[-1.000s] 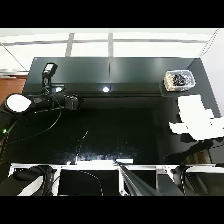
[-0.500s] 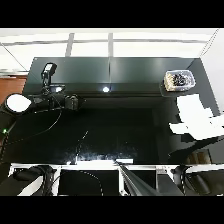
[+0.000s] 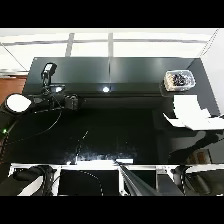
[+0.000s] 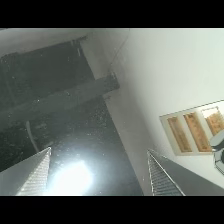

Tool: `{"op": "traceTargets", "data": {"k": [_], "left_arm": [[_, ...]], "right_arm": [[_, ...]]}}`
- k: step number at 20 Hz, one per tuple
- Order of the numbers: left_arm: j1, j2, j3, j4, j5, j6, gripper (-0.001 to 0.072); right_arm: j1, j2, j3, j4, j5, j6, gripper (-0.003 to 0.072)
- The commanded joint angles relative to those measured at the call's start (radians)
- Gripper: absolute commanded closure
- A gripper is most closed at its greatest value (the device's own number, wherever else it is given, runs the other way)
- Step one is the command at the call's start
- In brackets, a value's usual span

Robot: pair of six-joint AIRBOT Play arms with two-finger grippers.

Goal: Fold the box and place the chain.

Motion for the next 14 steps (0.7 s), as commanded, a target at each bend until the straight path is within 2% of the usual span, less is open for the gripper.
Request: {"op": "traceTargets", "data": {"k": [1,3,7,9,14], "left_arm": [[-0.001,0.000,0.001,0.000,0.000,0.001,0.0001],[-0.001,0.000,0.001,0.000,-0.008,0.001,0.0001],[0.000,0.000,0.001,0.052,-0.075,0.002,0.0001],[0.000,0.000,0.001,0.054,-0.087,0.002,0.0001],[0.000,0.000,0.001,0.053,-0.101,0.002,0.0001]], "right_arm": [[0.018,0.024,-0.020,0.059,0.013,-0.022,0.0671],[0.047,0.045,-0.059,0.122,0.003,-0.023,0.0671],[0.145,0.073,-0.180,0.365,0.003,0.045,0.0672],[0.232,0.113,-0.242,0.357,-0.021,0.070,0.0672],[0.459,0.314,-0.466,0.375,-0.228,0.110,0.0672]]}}
